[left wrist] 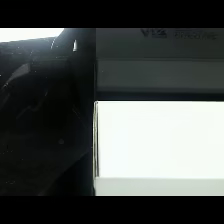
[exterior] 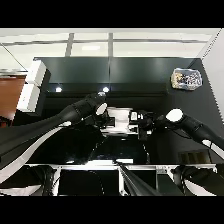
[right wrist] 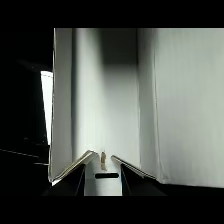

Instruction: Fold the box and place the chain.

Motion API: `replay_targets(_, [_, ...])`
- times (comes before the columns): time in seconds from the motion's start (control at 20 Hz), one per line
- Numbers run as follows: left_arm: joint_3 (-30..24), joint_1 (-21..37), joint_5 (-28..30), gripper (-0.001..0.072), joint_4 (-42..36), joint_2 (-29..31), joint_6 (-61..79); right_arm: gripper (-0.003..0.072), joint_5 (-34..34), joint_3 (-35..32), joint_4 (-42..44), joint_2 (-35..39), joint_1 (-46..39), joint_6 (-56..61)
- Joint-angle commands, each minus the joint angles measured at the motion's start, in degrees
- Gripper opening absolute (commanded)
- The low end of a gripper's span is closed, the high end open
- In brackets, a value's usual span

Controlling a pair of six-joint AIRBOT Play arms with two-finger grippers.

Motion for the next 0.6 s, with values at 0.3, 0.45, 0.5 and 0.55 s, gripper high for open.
replay_targets(0.3, [0.1,0.0,0.5,0.0026,-0.7,0.0,-0.1,0.0239,-0.5,0.0,2.7,-1.2,0.6,0.1])
replay_targets(0.45, [0.1,0.0,0.4,0.0026,-0.7,0.0,-0.1,0.0297,-1.1,0.0,2.7,-1.3,0.6,0.9])
replay_targets(0.5, [0.1,0.0,0.3,0.0026,-0.7,0.0,-0.1,0.0513,-1.6,0.0,2.7,-1.3,0.6,1.4])
replay_targets(0.55, [0.1,0.0,0.3,0.0026,-0.7,0.0,-0.1,0.0430,-1.5,0.0,2.5,-1.3,0.5,1.6])
